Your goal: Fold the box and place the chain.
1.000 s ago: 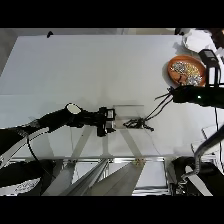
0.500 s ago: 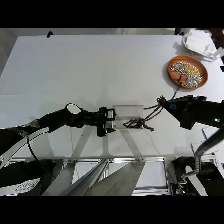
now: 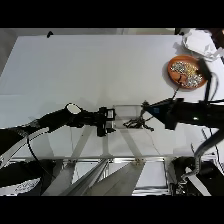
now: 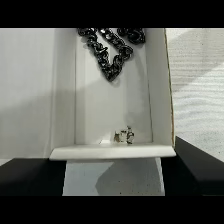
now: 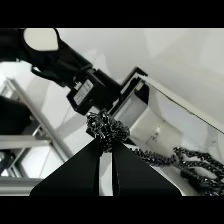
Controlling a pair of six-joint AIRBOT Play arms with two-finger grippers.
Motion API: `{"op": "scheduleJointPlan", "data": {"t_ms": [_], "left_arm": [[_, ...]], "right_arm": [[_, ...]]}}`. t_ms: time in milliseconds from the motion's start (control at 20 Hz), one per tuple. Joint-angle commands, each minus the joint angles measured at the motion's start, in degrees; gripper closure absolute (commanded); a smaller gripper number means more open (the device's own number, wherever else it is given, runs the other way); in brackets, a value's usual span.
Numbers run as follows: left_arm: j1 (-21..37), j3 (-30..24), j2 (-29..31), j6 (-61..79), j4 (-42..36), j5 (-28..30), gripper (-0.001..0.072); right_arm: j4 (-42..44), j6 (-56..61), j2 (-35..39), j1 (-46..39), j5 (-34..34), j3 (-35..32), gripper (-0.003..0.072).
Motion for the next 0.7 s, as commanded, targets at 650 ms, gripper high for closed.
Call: {"op": "scheduleJointPlan", "data": {"t_ms": [650], "left_arm": [[0.0,0.0,0.0,0.0,0.0,0.0,0.0623]], "right_arm": [[-8.9,1.4,-26.3,17.7,-16.3,-1.6,0.0672]]}}
